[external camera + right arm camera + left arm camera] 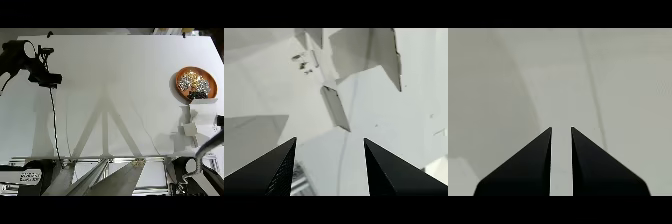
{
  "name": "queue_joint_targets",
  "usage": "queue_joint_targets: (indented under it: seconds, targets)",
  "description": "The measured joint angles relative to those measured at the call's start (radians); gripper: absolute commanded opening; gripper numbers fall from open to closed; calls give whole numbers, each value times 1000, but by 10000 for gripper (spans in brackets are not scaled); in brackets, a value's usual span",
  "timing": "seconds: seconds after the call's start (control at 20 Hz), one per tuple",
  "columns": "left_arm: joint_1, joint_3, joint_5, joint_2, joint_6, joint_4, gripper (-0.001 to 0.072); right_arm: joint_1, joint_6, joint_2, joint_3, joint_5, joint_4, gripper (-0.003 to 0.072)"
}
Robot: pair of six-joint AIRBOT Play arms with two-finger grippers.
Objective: Fold the box and place the chain.
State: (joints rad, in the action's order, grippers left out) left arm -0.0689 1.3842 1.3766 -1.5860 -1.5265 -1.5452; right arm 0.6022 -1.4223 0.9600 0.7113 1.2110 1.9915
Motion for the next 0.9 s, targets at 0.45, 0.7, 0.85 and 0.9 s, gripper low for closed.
queue_joint_targets:
  seconds: [0.45,0.7,0.85,0.9]
  targets:
    - [3,-37,-23,0,38,61,158,57,37,156,64,-98,178,467]
    - [3,-39,-29,0,40,97,285,60,61,280,80,-149,196,285]
    - [3,-39,-17,0,43,142,285,64,64,350,83,-171,197,65]
    - [3,-39,-14,0,48,162,284,68,65,369,83,-169,197,18]
